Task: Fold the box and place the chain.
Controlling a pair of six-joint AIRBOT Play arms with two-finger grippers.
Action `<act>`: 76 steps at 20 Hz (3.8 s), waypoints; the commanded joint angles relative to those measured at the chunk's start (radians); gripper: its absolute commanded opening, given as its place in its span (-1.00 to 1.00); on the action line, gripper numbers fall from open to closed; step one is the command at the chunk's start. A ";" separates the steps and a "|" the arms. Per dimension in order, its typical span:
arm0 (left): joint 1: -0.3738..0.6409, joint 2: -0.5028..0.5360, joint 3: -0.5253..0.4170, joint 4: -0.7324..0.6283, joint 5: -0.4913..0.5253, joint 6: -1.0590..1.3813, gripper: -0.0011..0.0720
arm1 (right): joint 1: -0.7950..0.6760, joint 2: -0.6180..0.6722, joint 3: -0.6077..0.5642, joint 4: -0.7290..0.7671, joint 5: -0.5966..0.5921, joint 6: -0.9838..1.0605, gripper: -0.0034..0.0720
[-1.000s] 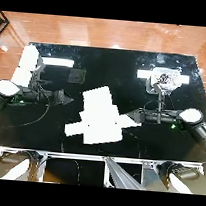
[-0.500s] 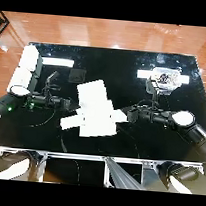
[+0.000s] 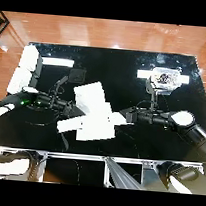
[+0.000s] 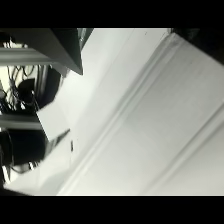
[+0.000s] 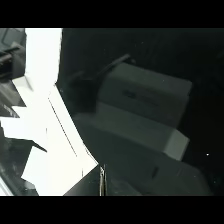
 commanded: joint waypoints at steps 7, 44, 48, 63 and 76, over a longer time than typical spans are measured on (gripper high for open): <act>0.001 -0.066 0.084 0.035 -0.090 0.135 0.66 | 0.001 0.001 0.000 -0.037 0.014 0.049 -0.86; -0.398 0.092 0.225 0.364 0.359 0.180 -0.92 | -0.522 0.001 0.116 -0.081 0.417 -0.107 0.94; -0.443 0.081 0.225 0.475 0.417 0.215 -0.91 | -0.489 0.001 0.116 -0.209 0.439 -0.380 0.94; -0.442 0.041 0.218 0.491 0.410 0.099 -0.91 | -0.215 0.000 0.115 -0.323 0.237 -0.473 0.94; -0.443 -0.014 0.219 0.488 0.356 0.089 -0.92 | -0.215 0.000 0.115 -0.439 0.255 -0.473 0.94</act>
